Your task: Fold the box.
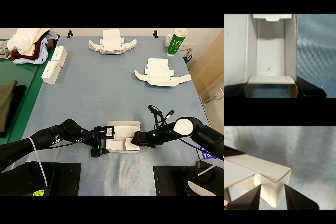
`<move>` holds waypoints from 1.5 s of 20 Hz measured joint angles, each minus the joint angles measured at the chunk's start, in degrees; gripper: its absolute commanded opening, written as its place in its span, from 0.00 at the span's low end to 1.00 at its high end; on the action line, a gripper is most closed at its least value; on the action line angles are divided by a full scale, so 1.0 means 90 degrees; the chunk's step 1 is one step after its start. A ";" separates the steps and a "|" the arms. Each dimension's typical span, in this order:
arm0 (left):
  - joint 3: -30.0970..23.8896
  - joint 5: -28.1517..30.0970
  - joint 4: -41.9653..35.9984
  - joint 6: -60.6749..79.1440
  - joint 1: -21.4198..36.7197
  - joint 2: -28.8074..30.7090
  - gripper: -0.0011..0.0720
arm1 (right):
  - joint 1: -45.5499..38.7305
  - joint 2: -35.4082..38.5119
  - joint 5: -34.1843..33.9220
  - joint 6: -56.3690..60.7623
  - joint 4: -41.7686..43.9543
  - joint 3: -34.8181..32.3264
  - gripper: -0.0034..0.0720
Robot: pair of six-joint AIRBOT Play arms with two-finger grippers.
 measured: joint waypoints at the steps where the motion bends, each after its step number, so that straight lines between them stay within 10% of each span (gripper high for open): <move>1: 0.0000 0.0000 0.0000 0.0000 0.0000 0.0000 0.72 | 0.0350 -0.0262 0.0007 0.0546 -0.0503 0.0270 0.62; 11: 0.0000 0.0000 0.0000 0.0002 0.0000 0.0000 0.72 | 0.2312 -0.2453 0.1423 0.4243 -0.3351 0.2276 0.62; 17: 0.0000 0.0000 0.0000 0.0002 0.0000 0.0000 0.72 | 0.2487 -0.2769 0.1919 0.4828 -0.3776 0.2497 0.05; 23: 0.0000 -0.0002 0.0005 0.0002 0.0000 0.0000 0.72 | 0.2514 -0.2817 0.2011 0.4930 -0.3932 0.2531 0.06; 25: 0.0000 -0.0002 -0.0005 -0.0007 0.0000 0.0000 0.72 | 0.2516 -0.2815 0.2011 0.4925 -0.3954 0.2531 0.51; 30: 0.0000 0.0000 -0.0005 0.0000 0.0000 0.0000 0.72 | 0.2514 -0.2594 0.2055 0.4862 -0.3900 0.2545 0.54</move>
